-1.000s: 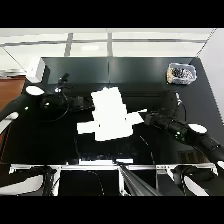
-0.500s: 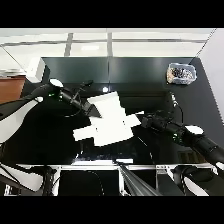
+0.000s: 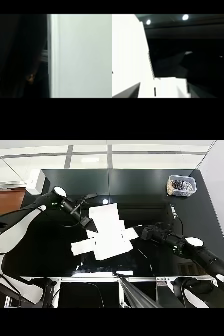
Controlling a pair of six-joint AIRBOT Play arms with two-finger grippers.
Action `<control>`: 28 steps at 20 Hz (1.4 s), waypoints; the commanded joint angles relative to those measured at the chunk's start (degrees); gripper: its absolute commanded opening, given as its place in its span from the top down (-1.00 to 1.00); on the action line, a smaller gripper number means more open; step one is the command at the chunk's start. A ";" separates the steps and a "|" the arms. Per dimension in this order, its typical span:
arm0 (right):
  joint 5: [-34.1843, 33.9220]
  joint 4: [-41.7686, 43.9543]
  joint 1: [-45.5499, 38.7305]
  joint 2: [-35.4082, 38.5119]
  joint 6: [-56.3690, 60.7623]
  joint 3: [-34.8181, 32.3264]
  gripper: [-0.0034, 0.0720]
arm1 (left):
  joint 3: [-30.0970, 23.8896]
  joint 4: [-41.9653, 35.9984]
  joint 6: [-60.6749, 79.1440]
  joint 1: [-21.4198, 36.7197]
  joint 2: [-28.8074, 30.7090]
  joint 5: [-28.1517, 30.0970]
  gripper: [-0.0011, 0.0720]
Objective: Fold the box and place the chain.
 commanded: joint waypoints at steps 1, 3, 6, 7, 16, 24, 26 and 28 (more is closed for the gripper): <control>4.07 -11.82 -3.76 0.13 0.28 3.08 -0.89 | 0.11 1.86 -0.74 -0.22 2.56 1.14 0.91; 12.26 -24.26 -8.50 0.13 2.25 8.94 -0.89 | -1.49 2.64 -0.17 -0.74 7.67 4.09 0.91; 22.88 -38.27 -11.91 0.13 2.19 17.22 -0.89 | -11.54 -2.62 9.07 -3.04 19.87 16.39 0.91; 24.28 -41.68 -11.54 0.13 1.79 18.51 -0.89 | -15.72 -3.50 14.40 -4.46 23.67 21.59 0.91; 20.94 -58.40 0.11 -1.81 -4.85 18.62 -0.89 | -22.69 -0.35 41.72 -14.23 24.22 40.24 0.90; 17.92 -64.35 6.62 -5.05 -9.75 15.06 -0.89 | -20.57 6.93 41.70 -14.49 20.70 39.36 0.90; 17.77 -64.30 8.24 -5.16 -10.84 13.66 -0.89 | -20.59 7.48 41.68 -14.49 20.70 39.21 0.90; 18.05 -64.06 9.92 -5.68 -10.84 12.46 -0.89 | -20.59 7.50 41.68 -14.62 20.68 39.32 0.90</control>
